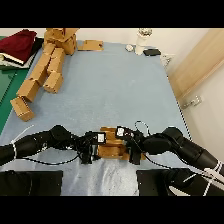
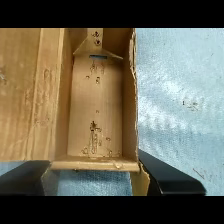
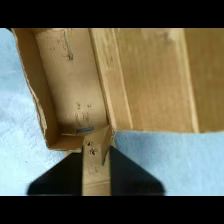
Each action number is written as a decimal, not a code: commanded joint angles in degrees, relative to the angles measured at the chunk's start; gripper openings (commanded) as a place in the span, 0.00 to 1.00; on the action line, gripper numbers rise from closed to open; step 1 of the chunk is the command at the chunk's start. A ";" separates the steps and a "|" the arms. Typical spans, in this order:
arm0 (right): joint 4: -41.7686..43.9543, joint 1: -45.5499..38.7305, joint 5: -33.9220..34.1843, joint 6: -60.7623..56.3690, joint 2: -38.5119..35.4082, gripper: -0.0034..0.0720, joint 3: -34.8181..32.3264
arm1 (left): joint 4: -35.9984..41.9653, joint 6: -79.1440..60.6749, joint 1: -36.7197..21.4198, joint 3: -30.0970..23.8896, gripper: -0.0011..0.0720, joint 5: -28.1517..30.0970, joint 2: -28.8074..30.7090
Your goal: Fold the box.
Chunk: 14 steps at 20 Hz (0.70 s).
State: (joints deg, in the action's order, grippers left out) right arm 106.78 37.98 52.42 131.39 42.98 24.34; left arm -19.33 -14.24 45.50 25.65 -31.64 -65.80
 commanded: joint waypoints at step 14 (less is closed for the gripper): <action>7.93 0.02 -2.69 8.17 0.28 0.64 -0.02 | 0.00 -0.02 0.00 0.00 0.80 0.02 0.02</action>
State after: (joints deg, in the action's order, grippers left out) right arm 114.19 38.00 50.28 139.37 43.22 24.34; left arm -19.31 -14.22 45.50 25.65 -31.57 -65.80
